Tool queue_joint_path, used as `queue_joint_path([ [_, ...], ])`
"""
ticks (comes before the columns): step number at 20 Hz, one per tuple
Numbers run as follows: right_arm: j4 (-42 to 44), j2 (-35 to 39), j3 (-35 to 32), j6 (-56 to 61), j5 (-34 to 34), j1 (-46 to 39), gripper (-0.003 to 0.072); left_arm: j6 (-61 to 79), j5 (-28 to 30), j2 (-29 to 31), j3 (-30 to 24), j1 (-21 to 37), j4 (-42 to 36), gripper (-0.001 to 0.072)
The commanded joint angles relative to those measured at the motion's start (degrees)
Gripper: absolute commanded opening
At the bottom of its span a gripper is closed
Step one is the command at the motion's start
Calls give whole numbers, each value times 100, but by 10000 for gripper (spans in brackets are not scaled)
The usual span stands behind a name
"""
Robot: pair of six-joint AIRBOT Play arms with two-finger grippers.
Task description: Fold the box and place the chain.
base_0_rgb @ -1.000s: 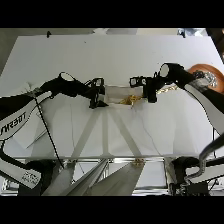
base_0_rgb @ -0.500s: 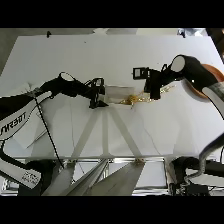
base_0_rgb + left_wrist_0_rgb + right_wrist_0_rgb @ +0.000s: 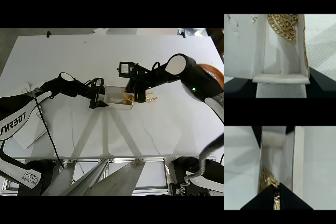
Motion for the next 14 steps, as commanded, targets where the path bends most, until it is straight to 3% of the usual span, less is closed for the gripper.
queue_joint_path([
  [1,927,28,7,17,-817,426,15,0,2,4,4,0,0,277],
  [4,1427,22,7,15,-1233,636,15,0,2,2,4,0,2,277],
  [7,1143,-68,4,76,-1241,684,15,0,2,4,4,0,0,277],
  [12,-741,-330,4,1344,-1272,678,16,0,2,4,4,0,2,277],
  [14,-1078,-378,4,1613,-1272,678,18,2,2,4,4,0,2,277],
])
